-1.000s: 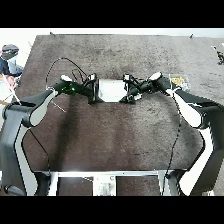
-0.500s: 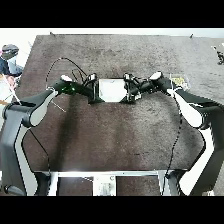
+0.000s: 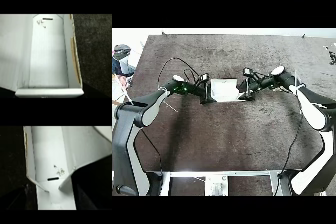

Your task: Fold the box and place the chain.

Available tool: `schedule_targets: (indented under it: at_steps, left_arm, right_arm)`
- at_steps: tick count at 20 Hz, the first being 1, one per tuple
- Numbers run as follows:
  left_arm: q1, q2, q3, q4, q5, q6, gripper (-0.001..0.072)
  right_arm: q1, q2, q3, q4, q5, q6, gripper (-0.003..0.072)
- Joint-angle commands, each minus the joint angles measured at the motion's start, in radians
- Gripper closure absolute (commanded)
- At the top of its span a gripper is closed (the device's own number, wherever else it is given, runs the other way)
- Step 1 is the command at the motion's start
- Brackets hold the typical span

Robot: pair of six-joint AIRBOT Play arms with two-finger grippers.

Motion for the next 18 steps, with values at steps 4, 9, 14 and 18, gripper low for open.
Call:
schedule_targets:
  at_steps: [4,9,14,18]
  left_arm:
    - [0.000,0.000,0.000,0.001,-0.002,0.000,0.0300]
    - [0.000,0.000,0.000,0.001,-0.003,0.000,0.0300]
    - [0.000,0.000,0.000,0.001,-0.002,0.000,0.0300]
    - [0.000,0.000,0.000,0.001,-0.002,0.000,0.0300]
  right_arm:
    - [-0.020,0.076,0.003,0.109,0.035,0.089,0.0414]
    - [0.018,0.068,0.003,0.240,-0.043,0.061,0.0676]
    - [0.055,0.021,0.003,0.251,-0.203,0.035,0.0676]
    - [0.055,-0.001,0.003,0.261,-0.257,0.008,0.0676]
